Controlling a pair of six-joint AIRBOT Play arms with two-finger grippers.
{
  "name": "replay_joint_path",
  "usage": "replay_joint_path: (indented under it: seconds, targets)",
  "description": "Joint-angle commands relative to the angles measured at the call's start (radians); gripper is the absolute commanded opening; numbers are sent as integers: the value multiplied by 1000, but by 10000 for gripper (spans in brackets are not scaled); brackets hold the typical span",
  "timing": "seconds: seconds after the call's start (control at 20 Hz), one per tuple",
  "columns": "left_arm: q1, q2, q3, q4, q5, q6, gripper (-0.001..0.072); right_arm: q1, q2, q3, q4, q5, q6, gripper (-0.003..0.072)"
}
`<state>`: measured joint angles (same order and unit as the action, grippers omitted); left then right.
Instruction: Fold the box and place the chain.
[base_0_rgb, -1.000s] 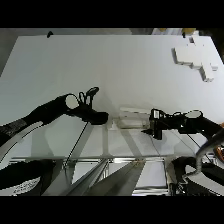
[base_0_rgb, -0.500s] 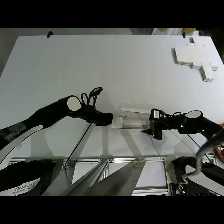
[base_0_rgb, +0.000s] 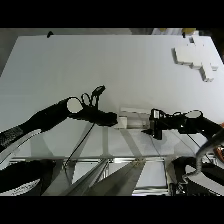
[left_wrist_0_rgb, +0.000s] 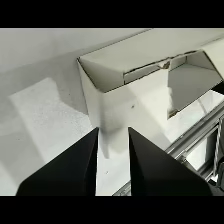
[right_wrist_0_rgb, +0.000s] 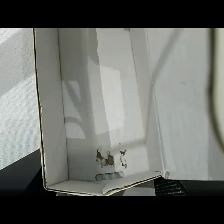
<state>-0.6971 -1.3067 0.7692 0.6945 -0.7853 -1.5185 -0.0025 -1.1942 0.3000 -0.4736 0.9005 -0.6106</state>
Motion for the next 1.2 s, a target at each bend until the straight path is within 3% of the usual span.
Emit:
replay_joint_path:
  seconds: [0.0,0.15,0.25,1.15]
  targets:
    - [-3,2,2,-6,4,0,216,0,0,-1,0,0,0,340]
    - [-10,2,2,-7,14,0,237,0,0,-1,0,0,0,340]
    - [-31,-4,17,-4,23,0,388,0,0,-1,0,0,0,340]
    - [-169,-93,175,368,22,-397,390,0,0,-1,0,0,0,340]
